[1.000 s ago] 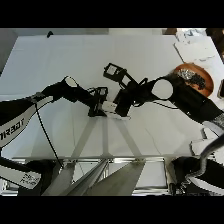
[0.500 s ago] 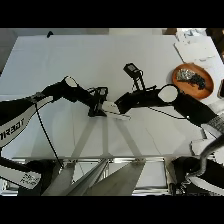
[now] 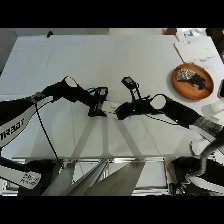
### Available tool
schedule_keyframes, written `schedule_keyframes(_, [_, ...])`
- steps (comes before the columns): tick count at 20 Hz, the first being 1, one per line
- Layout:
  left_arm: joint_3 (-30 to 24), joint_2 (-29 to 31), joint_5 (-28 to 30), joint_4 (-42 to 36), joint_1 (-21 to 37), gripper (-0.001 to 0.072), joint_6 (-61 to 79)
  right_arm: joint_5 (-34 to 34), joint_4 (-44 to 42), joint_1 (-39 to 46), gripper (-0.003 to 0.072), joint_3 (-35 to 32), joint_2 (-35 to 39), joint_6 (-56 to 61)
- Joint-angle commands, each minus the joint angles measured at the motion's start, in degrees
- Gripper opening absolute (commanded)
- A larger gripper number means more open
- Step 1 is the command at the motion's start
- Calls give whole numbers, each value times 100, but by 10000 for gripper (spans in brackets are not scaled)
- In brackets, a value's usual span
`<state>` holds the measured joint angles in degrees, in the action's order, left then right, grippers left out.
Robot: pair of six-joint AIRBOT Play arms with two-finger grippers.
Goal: Fold the box and place the chain.
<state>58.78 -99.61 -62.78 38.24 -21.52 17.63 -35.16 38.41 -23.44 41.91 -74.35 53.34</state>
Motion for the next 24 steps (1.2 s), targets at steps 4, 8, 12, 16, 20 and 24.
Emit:
schedule_keyframes(4, [4,4,0,0,-2,92,-9,-13,15,-76,9,-31,-66,4])
schedule_keyframes(8, [4,4,-2,0,-2,92,-9,11,15,-76,9,-24,44,4])
schedule_keyframes(12, [4,4,0,0,-2,92,-9,59,61,127,10,142,839,17])
schedule_keyframes(16, [4,4,-2,0,-2,92,-9,20,1071,782,10,166,2026,229])
schedule_keyframes(20, [4,4,-2,-2,-2,92,-9,-461,3630,1611,10,166,2798,1840])
schedule_keyframes(24, [4,4,-2,-2,-2,92,-9,-1561,5066,2503,10,164,2868,2319])
